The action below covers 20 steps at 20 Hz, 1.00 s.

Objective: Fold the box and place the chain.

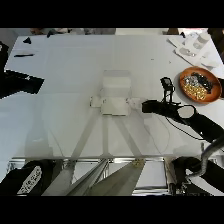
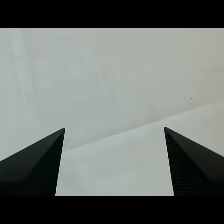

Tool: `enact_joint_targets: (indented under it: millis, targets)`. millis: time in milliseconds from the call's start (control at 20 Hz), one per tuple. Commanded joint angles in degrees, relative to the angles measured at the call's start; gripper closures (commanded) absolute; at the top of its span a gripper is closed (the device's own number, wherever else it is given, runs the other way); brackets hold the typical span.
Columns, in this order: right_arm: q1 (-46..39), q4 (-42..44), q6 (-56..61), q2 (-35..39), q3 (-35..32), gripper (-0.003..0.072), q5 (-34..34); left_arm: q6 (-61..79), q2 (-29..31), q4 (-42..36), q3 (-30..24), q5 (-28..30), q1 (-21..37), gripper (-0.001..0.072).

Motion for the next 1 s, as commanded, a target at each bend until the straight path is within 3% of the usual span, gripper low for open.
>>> enact_joint_targets:
  millis: [0,350,750,950]
  targets:
    - [0.1,0.0,0.0,0.0,0.0,0.0673,0.0,0.0,0.0,0.0,0.0,0.0,0.0,0.0016]
    - [0.1,0.0,0.0,0.0,0.0,0.0672,0.0,0.0,0.0,-6.1,0.0,0.3,-0.8,0.0015]
    - [0.1,0.0,0.0,0.0,0.0,0.0672,0.0,-1.3,-0.3,-8.6,0.0,0.4,-8.7,0.0019]
    - [0.1,0.0,0.0,0.0,0.0,0.0672,0.1,-3.9,-7.7,-8.8,2.6,-1.6,-13.1,0.0019]
